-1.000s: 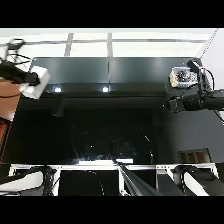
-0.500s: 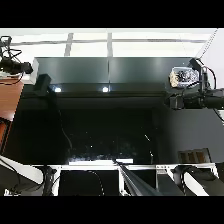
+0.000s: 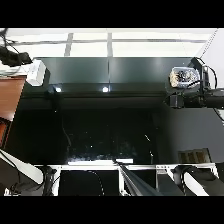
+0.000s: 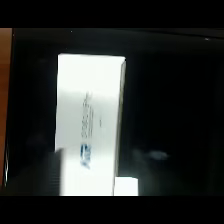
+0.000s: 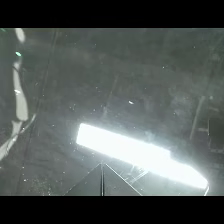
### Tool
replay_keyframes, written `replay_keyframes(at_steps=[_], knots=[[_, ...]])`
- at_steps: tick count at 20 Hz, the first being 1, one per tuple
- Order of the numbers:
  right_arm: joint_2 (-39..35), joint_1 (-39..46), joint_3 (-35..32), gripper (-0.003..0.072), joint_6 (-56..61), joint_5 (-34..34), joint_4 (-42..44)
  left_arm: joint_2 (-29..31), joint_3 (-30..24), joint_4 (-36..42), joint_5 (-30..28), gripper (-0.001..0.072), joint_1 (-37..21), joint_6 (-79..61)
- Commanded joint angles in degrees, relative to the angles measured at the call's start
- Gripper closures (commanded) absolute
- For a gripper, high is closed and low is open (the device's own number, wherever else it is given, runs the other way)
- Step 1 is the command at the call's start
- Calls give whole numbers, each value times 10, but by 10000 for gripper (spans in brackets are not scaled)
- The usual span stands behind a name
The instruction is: Fold the box and place the chain.
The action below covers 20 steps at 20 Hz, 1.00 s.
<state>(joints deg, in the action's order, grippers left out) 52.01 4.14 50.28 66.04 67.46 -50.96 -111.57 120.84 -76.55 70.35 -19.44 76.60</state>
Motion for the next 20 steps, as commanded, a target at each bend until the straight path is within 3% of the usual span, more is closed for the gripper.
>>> replay_keyframes(at_steps=[1, 3, 5, 8, 10, 13, 16, 20], knots=[[0, 0, 0, 672, -29, -9, -1, 96, -17, 20, 122, 687, 3, 86], [1, 0, -2, 672, -41, -13, -1, 219, -174, 33, 85, 687, 23, 86], [1, 0, -16, 672, -41, -35, -1, 359, -363, 36, 5, 687, 61, 86], [1, 0, -76, 672, -42, -120, -1, 569, -663, 33, -127, 687, 150, 73], [1, 0, -117, 672, -42, -181, -7, 671, -809, 19, -188, 686, 196, 74], [1, 0, -131, 672, -42, -174, -3, 757, -885, 12, -185, 686, 207, 74], [1, 0, -131, 672, -42, -172, -1, 794, -888, 1, -178, 685, 207, 78], [1, 0, -131, 672, -42, -172, -2, 799, -888, 23, -178, 685, 207, 78]])
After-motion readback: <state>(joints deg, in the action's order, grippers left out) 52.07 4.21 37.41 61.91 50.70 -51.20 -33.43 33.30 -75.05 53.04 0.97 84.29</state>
